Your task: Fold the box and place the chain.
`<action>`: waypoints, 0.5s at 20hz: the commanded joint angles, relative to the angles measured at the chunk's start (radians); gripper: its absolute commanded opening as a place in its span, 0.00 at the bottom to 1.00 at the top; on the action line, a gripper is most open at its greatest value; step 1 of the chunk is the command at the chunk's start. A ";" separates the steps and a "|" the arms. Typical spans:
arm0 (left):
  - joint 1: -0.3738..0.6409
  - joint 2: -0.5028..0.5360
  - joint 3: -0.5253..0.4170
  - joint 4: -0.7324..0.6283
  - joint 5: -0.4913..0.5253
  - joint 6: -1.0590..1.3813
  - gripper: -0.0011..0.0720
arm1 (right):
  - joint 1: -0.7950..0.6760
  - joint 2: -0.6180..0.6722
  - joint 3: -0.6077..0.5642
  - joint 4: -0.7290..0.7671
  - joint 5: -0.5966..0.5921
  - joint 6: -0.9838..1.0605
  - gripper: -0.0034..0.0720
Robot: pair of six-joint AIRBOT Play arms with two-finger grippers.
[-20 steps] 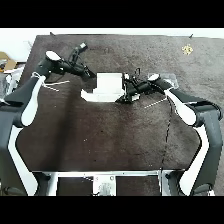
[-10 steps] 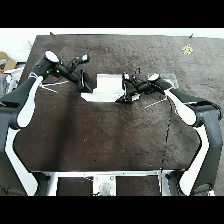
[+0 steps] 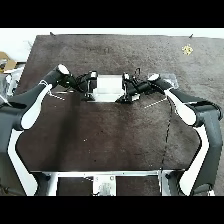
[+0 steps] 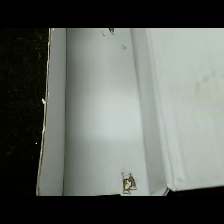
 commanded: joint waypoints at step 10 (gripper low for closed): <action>-0.004 0.000 -0.007 0.011 0.032 0.013 0.58 | 0.000 0.000 0.000 0.000 0.000 0.000 0.56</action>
